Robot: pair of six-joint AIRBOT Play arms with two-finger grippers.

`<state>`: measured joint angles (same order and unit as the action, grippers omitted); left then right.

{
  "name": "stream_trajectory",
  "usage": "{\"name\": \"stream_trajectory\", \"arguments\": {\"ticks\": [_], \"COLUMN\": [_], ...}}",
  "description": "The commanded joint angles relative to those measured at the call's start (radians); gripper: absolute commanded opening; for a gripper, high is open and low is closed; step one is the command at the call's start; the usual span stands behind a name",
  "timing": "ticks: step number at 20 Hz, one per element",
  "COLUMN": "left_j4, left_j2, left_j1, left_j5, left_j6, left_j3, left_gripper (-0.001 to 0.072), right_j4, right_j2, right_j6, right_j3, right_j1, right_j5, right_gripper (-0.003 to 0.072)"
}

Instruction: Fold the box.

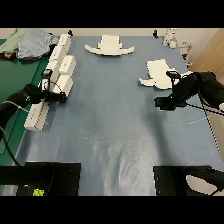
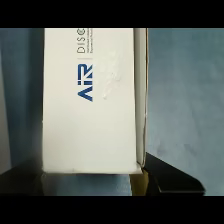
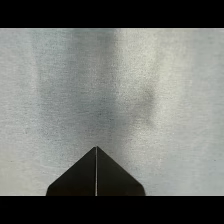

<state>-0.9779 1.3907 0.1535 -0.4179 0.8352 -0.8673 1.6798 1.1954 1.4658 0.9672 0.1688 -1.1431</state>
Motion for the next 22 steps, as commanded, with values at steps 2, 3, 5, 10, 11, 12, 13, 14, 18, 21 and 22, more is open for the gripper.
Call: {"name": "stream_trajectory", "arguments": {"ticks": [2,3,5,10,11,12,13,14,18,21,22], "left_j4": [0.021,0.02,0.02,0.02,0.02,0.02,0.02,0.02,0.02,0.02,0.02], "left_j2": [0.227,0.269,0.34,0.418,0.418,0.418,0.418,0.418,0.418,0.418,0.418], "left_j1": [-0.009,-0.008,-0.009,-0.011,-0.01,-0.01,-0.01,-0.01,-0.01,-0.01,-0.01], "left_j5": [0.01,0.006,-0.013,-0.007,-0.004,-0.002,-0.002,-0.002,-0.004,-0.004,-0.003], "left_j6": [0.008,0.028,0.03,0.027,0.027,0.027,0.027,0.027,0.027,0.028,0.028], "left_j3": [-0.271,-0.317,-0.393,-0.46,-0.46,-0.46,-0.46,-0.46,-0.46,-0.46,-0.46], "left_gripper": [0.0421,0.0421,0.0421,0.0421,0.0421,0.0421,0.0421,0.0421,0.0421,0.0423,0.0423], "right_j4": [0.0,0.0,0.0,0.0,0.0,0.0,0.0,0.0,0.0,0.0,0.0], "right_j2": [0.0,0.0,0.0,0.0,0.0,0.0,0.0,0.0,0.0,0.0,0.0], "right_j6": [0.0,0.0,0.0,0.0,0.0,0.0,0.0,0.0,0.0,0.0,0.0], "right_j3": [0.001,0.001,0.001,0.001,0.001,0.001,0.001,0.001,0.001,0.001,0.001], "right_j1": [0.0,0.0,0.0,0.0,0.0,0.0,0.0,0.0,0.0,0.0,0.0], "right_j5": [0.0,0.001,0.001,0.001,0.0,0.001,0.001,0.001,0.0,0.001,0.001], "right_gripper": [0.001,0.001,0.001,0.001,0.001,0.001,0.001,0.001,0.001,0.001,0.001]}}
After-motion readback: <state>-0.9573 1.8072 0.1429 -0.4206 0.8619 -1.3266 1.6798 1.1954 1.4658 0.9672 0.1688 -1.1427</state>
